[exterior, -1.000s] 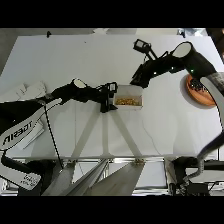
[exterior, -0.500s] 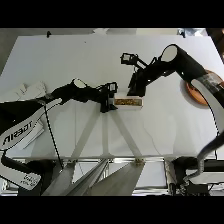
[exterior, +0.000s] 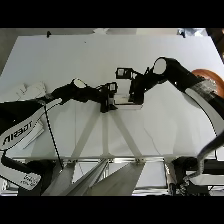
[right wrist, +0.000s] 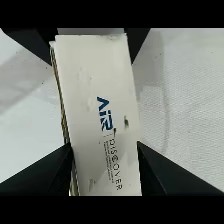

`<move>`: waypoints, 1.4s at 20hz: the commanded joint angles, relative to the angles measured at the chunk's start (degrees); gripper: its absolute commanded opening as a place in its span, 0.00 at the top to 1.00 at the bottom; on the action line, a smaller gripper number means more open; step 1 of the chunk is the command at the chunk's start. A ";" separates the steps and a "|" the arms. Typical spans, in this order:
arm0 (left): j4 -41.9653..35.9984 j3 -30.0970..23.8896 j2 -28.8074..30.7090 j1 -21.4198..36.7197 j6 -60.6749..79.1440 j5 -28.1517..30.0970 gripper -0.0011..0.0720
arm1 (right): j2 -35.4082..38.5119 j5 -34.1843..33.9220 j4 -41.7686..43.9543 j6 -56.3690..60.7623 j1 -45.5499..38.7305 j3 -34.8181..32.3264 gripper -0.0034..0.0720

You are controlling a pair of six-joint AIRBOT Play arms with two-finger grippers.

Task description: Fold the box and place the chain.

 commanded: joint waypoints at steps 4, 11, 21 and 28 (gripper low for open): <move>0.04 -0.02 0.00 0.02 0.04 0.02 0.69 | 0.07 -0.85 -1.44 0.66 0.90 -2.12 0.40; 0.04 -0.02 0.00 0.02 0.04 0.02 0.69 | 0.00 1.79 -1.09 2.16 1.03 -2.16 0.23; 0.04 -0.02 0.00 0.02 0.04 0.02 0.69 | 0.28 1.29 -1.51 2.16 3.04 -2.58 0.23; 0.04 -0.02 0.00 0.02 0.04 0.00 0.69 | 0.61 0.42 -2.54 9.14 3.28 -2.58 0.23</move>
